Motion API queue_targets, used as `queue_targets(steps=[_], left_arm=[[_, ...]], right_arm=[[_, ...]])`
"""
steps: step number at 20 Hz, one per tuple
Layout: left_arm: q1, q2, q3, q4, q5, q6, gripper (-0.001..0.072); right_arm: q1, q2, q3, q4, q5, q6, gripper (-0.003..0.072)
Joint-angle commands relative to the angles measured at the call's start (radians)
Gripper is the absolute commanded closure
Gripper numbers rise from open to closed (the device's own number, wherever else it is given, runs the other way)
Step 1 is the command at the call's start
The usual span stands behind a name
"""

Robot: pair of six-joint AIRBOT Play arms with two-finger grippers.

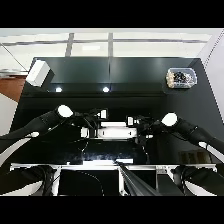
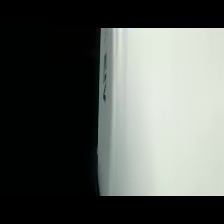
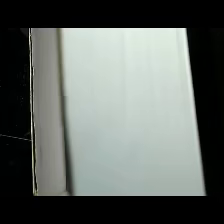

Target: Fold the box and place the chain.

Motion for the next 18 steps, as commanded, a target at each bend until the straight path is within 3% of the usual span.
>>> queue_targets(steps=[1, 11, 18], left_arm=[[0.001, 0.000, 0.001, 0.000, 0.000, 0.000, 0.0678], [0.001, 0.000, 0.001, 0.001, 0.001, 0.000, 0.0678], [0.001, 0.000, 0.001, 0.001, 0.001, 0.000, 0.0678]], right_arm=[[-0.001, -0.018, 0.000, 0.002, -0.014, -0.001, -0.0012], [-0.002, -0.037, 0.000, -0.011, -0.032, 0.000, -0.0011], [-0.041, -0.031, 0.000, -0.015, 0.023, 0.003, -0.0011]])
